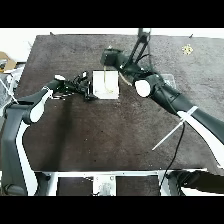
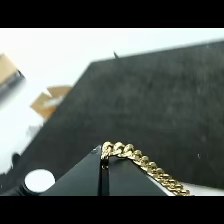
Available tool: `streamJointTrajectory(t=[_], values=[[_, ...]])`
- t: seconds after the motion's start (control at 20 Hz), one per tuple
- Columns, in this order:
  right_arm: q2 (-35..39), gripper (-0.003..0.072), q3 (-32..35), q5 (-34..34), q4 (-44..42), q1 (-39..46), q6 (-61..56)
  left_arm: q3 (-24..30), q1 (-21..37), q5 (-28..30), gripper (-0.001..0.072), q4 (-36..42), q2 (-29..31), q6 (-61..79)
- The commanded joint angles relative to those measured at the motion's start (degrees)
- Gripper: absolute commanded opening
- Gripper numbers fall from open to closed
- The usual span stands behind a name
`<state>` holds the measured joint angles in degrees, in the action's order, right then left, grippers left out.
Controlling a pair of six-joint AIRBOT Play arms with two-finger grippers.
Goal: Fold the box and place the chain.
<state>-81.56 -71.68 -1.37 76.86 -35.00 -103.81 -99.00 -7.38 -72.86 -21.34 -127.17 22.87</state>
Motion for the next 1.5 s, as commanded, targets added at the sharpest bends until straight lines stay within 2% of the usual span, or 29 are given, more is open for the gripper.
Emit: streamJointTrajectory(t=[0.0, 0.1, 0.15, 0.2, 0.35, 0.4, 0.5, 0.55, 0.6, 0.65, 0.7, 0.85, 1.05, 1.4, 1.45], values=[[-3.7, 0.0001, 3.0, 5.2, -1.3, -0.6, -1.7, 0.0, 0.0, 0.0, 0.0344, 0.0, 0.0, 0.0], [-5.7, 0.0003, 5.0, 6.7, -1.2, -0.3, -1.9, 0.0, 0.0, 0.0, 0.0343, 0.0, 0.0, 0.0], [-7.0, 0.0138, 6.1, 6.6, -1.2, 0.2, -2.6, 0.0, 0.0, 0.0, 0.0343, 0.0, 0.0, 0.0], [-8.0, 0.0166, 6.7, 6.8, -1.2, 0.8, -2.6, 0.0, 0.0, 0.0, 0.0344, 0.0, 0.0, 0.0], [-7.5, 0.0166, 7.1, 8.4, -1.2, 3.6, -2.5, 0.0, 0.0, 0.0, 0.0343, 0.0, 0.0, 0.0], [-6.4, 0.0167, 7.1, 10.9, -0.9, 5.1, -2.5, 0.0, 0.0, 0.0, 0.0343, 0.0, 0.0, 0.0], [-3.5, 0.0168, 7.4, 20.4, 2.3, 8.8, -2.5, 0.0, 0.0, 0.0, 0.0344, 0.0, 0.0, 0.0], [-1.8, 0.0251, 8.6, 23.9, 4.1, 10.9, -2.6, 0.0, 0.0, 0.0, 0.0343, 0.0, 0.0, 0.0], [-0.2, 0.0421, 10.7, 24.7, 4.3, 13.0, -2.6, 0.0, 0.0, 0.0, 0.0343, 0.0, 0.0, 0.0], [1.1, 0.0372, 13.1, 24.5, 4.3, 15.4, -2.8, 0.0, 0.0, 0.0, 0.0344, 0.0, 0.0, 0.0], [1.6, 0.0261, 15.3, 24.0, 4.3, 17.9, -3.1, 0.0, 0.0, 0.0, 0.0344, 0.0, 0.0, 0.0], [-0.2, 0.0266, 19.8, 17.9, 3.1, 23.9, -6.0, 0.0, 0.0, 0.0, 0.0344, 0.0, 0.0, 0.0], [-6.3, 0.0266, 19.7, 6.7, -5.6, 26.2, -6.0, 0.0, 0.0, 0.0, 0.0343, 0.0, 0.0, 0.0], [-15.1, 0.0254, 12.6, 3.5, -11.5, 25.2, -6.0, 0.0, 0.0, 0.0, 0.0343, 0.0, 0.0, 0.0], [-15.6, 0.0091, 12.0, 2.5, -11.8, 24.9, -6.0, 0.0, 0.0, 0.0, 0.0343, 0.0, 0.0, 0.0]])
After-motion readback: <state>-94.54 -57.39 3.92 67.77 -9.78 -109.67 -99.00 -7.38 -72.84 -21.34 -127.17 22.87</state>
